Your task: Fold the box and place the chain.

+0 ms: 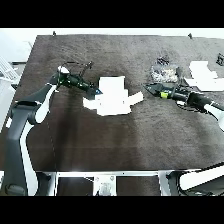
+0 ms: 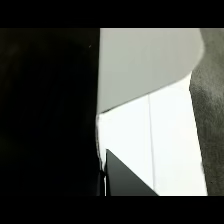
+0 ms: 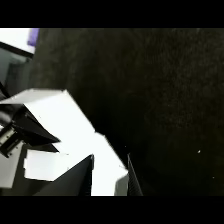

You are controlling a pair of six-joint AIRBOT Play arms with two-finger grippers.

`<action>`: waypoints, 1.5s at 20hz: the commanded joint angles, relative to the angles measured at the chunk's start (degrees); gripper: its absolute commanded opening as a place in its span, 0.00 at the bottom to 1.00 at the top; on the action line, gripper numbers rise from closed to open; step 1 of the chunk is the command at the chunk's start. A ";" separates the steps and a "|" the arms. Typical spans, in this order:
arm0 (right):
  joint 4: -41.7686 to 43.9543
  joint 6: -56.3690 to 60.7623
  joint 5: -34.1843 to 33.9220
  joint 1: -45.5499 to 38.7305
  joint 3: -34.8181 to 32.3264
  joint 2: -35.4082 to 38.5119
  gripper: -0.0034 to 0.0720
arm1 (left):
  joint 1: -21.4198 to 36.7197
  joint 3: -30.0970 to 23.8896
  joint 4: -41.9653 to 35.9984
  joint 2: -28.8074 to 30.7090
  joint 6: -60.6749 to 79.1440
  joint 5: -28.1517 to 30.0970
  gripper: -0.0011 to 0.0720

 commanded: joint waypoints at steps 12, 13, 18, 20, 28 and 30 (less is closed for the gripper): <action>2.21 -4.37 2.95 -2.56 -5.66 0.00 0.41 | -0.76 -2.23 -2.67 0.22 20.41 -2.40 0.04; 2.38 -4.39 2.95 -2.56 -5.66 0.00 0.41 | -1.16 -2.23 -1.73 0.22 20.65 -2.05 0.04; 3.17 -5.88 2.93 -2.62 -5.64 0.00 0.40 | -3.72 -2.23 -0.39 0.22 23.54 3.96 0.04; 3.02 -6.47 2.95 -2.67 -5.64 0.00 0.40 | -3.74 -2.25 -0.55 0.22 23.58 3.56 0.04; 3.06 -7.21 2.38 -2.67 -5.64 0.00 0.40 | -2.89 -12.35 -5.77 4.79 33.05 10.45 0.04; 3.06 -7.21 1.64 -2.64 -5.64 0.00 0.40 | -1.70 -17.73 -9.81 7.82 37.81 12.92 0.04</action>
